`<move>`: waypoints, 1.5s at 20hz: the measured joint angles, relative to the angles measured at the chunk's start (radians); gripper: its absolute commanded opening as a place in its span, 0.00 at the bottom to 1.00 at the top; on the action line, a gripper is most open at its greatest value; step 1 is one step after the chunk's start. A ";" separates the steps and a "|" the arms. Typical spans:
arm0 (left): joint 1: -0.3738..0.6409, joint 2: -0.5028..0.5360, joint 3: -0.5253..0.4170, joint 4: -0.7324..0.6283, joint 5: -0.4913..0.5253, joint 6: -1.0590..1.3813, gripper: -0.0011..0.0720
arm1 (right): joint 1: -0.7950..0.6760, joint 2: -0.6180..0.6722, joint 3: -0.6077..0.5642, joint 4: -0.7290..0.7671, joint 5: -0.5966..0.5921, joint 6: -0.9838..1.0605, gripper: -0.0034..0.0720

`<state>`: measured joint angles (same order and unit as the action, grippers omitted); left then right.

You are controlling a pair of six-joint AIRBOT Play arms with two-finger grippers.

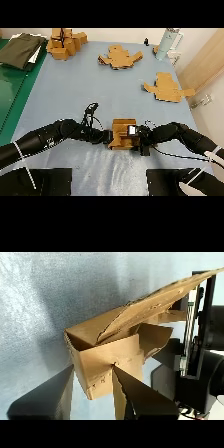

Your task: Fold the box.

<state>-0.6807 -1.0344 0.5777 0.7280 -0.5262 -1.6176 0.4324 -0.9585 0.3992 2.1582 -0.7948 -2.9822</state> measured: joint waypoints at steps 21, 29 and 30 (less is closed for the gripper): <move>-0.021 -0.039 0.008 -0.052 -0.042 0.032 0.53 | 0.000 0.000 0.000 0.000 0.000 0.000 0.66; -0.023 -0.032 0.008 -0.054 -0.008 0.031 0.53 | 0.000 0.000 0.000 0.000 0.000 0.000 0.66; -0.023 -0.032 0.008 -0.054 0.007 0.031 0.56 | 0.000 0.000 0.000 0.000 0.000 0.000 0.66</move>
